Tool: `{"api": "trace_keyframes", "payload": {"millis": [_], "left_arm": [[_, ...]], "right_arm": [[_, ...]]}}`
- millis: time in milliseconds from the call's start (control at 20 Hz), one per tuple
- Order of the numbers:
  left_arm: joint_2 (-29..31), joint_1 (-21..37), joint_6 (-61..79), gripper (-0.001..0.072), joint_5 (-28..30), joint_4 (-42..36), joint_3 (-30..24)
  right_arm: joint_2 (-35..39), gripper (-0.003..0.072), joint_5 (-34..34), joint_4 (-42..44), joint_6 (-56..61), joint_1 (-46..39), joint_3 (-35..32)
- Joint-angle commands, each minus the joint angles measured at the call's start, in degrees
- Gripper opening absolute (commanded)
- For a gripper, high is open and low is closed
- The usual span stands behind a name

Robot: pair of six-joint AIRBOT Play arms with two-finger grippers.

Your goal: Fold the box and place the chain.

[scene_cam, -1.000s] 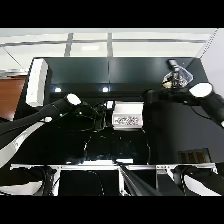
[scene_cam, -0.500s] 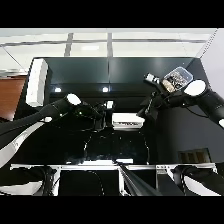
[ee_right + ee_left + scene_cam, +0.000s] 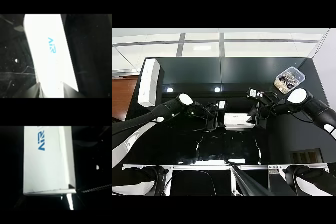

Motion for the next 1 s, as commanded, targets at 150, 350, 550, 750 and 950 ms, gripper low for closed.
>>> {"api": "trace_keyframes", "payload": {"millis": [150, 350, 550, 750, 950], "left_arm": [[0.0, 0.0, 0.0, 0.0351, 0.1, 0.0, 0.0], [0.0, 0.0, 0.0, 0.0351, 0.1, 0.0, 0.0], [0.0, 0.0, 0.0, 0.0351, 0.1, 0.0, 0.0], [0.0, 0.0, 0.0, 0.0351, 0.1, 0.0, 0.0], [0.0, 0.0, 0.0, 0.0351, 0.1, 0.0, 0.0]], "right_arm": [[0.0, 0.0187, 0.1, -0.2, -0.7, 0.2, -0.2], [0.0, 0.0189, 0.5, -0.2, -0.6, 0.2, -0.2], [-0.1, 0.0208, 1.2, -0.6, -0.2, 0.2, -0.3], [-0.1, 0.0209, 1.4, -2.8, 0.9, 0.2, -0.3], [-0.1, 0.0318, 1.4, -3.0, 1.3, 0.2, -0.3]]}}
